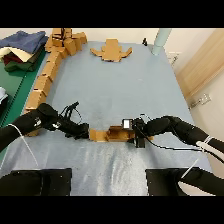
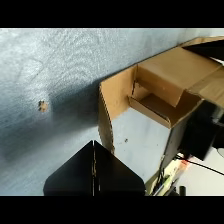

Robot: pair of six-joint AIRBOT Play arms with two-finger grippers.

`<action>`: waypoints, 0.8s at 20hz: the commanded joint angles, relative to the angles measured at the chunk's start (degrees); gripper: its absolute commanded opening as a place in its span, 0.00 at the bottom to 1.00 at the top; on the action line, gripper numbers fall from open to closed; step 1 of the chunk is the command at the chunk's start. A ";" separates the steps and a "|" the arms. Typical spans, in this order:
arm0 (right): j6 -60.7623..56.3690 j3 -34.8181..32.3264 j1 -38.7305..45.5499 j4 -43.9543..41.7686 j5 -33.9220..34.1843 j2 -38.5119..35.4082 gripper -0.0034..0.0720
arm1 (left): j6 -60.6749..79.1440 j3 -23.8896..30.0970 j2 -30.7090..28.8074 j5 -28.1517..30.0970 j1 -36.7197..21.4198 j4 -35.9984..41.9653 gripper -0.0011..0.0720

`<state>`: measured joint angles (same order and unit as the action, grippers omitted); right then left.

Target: Fold the box.

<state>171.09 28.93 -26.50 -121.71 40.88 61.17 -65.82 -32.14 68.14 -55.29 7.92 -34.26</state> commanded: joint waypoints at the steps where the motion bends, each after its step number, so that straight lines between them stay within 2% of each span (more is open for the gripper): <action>1: -0.02 0.04 -0.04 0.00 0.00 -0.04 0.75 | -2.93 0.20 0.04 4.83 3.32 -0.90 0.03; 8: -0.02 0.04 -0.04 0.00 0.00 -0.04 0.75 | -4.70 0.20 0.15 9.60 9.38 -0.81 0.03; 16: -0.02 0.04 -0.04 0.00 0.02 -0.04 0.75 | -4.00 -0.92 0.09 7.67 11.72 4.04 0.03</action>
<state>171.06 28.93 -26.52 -121.69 40.93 61.17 -70.13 -32.40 68.27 -47.07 19.05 -31.86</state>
